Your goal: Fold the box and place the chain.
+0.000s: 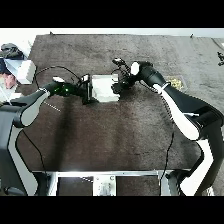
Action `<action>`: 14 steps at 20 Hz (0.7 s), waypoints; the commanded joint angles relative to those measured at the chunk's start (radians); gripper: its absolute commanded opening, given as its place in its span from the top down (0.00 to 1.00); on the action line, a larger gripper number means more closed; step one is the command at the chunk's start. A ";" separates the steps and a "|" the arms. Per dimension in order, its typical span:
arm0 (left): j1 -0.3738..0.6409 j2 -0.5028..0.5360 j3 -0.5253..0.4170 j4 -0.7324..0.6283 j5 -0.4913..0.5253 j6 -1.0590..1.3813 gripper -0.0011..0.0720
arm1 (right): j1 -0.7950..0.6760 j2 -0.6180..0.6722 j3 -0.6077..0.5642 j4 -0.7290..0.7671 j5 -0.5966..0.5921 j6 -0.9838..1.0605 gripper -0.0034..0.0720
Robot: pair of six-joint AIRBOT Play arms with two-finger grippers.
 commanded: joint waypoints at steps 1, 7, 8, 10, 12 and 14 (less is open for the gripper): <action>0.000 0.001 0.000 0.000 0.000 0.000 0.51 | 0.024 -0.009 0.050 -0.097 0.044 0.088 0.23; 0.000 0.001 0.000 0.000 0.000 0.000 0.51 | 0.036 -0.092 0.181 -0.114 0.151 0.182 0.23; 0.000 0.001 0.000 0.000 0.000 0.000 0.51 | 0.040 -0.102 0.194 -0.114 0.155 0.187 0.23; 0.000 0.001 0.000 0.000 0.000 0.000 0.51 | 0.043 -0.122 0.212 -0.129 0.187 0.222 0.23; 0.000 0.001 0.000 0.000 0.000 0.000 0.51 | 0.044 -0.134 0.212 -0.130 0.193 0.251 0.25; 0.000 0.001 0.000 0.000 0.000 0.000 0.51 | 0.052 -0.136 0.212 -0.161 0.190 0.258 0.25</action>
